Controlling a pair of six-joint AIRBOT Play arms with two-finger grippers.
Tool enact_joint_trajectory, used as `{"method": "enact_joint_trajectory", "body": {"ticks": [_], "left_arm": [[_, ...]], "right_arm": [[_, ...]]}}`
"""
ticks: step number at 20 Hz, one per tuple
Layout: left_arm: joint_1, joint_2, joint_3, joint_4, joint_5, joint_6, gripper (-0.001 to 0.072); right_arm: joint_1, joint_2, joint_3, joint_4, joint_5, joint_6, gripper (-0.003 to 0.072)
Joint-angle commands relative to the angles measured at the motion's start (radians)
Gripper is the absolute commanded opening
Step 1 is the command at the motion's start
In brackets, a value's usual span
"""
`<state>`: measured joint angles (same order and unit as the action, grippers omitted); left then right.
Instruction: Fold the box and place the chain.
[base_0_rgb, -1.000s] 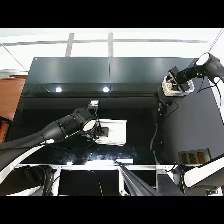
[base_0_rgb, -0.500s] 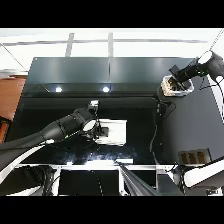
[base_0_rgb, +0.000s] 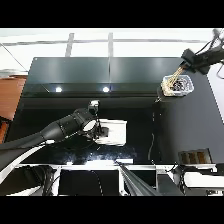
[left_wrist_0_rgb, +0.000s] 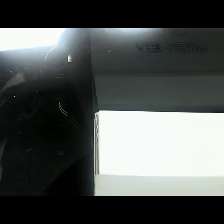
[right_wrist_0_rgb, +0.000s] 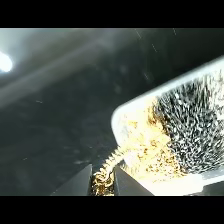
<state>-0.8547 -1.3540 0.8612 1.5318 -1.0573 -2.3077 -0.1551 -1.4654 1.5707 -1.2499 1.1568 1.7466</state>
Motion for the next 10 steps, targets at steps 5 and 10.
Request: {"method": "enact_joint_trajectory", "body": {"ticks": [5,10], "left_arm": [[0.001,0.001,0.001,0.005,0.005,0.000,0.0033],[0.001,0.001,0.001,0.005,0.006,0.000,0.0032]], "right_arm": [[-0.001,0.330,0.034,0.098,-0.005,-0.187,0.0023],[-0.001,0.407,0.259,0.198,0.099,-0.238,0.0023]]}}
